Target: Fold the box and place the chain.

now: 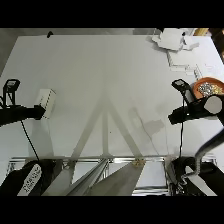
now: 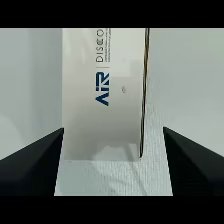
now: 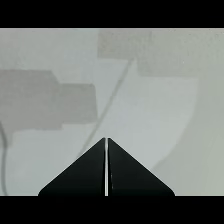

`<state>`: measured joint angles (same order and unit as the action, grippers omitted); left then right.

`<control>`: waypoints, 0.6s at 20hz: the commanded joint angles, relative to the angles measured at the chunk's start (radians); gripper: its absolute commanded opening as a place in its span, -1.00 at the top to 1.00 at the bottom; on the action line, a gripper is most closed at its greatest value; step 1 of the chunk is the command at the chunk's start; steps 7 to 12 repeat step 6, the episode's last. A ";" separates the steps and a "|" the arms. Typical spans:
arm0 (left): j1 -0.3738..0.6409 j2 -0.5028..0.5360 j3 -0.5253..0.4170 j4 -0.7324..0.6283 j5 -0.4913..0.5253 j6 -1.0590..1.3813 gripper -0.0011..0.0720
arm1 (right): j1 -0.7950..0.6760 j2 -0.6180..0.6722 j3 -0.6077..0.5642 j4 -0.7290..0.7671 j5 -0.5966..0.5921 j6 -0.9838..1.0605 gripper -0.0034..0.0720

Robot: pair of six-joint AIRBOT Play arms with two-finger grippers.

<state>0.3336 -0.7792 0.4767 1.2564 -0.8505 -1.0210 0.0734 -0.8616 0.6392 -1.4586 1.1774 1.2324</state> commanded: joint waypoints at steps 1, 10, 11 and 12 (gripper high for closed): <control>0.001 0.105 0.000 0.002 -0.024 -0.001 -0.93 | -0.001 0.000 0.000 0.000 0.000 0.000 0.86; 0.001 0.240 0.000 0.001 -0.056 0.000 -0.93 | -0.001 0.000 0.000 0.000 0.000 0.000 0.86; 0.001 0.240 0.000 0.001 -0.056 0.000 -0.93 | -0.001 0.000 0.000 0.000 0.000 0.000 0.86; 0.001 0.240 0.000 0.001 -0.056 0.000 -0.93 | -0.001 0.000 0.000 0.000 0.000 0.000 0.86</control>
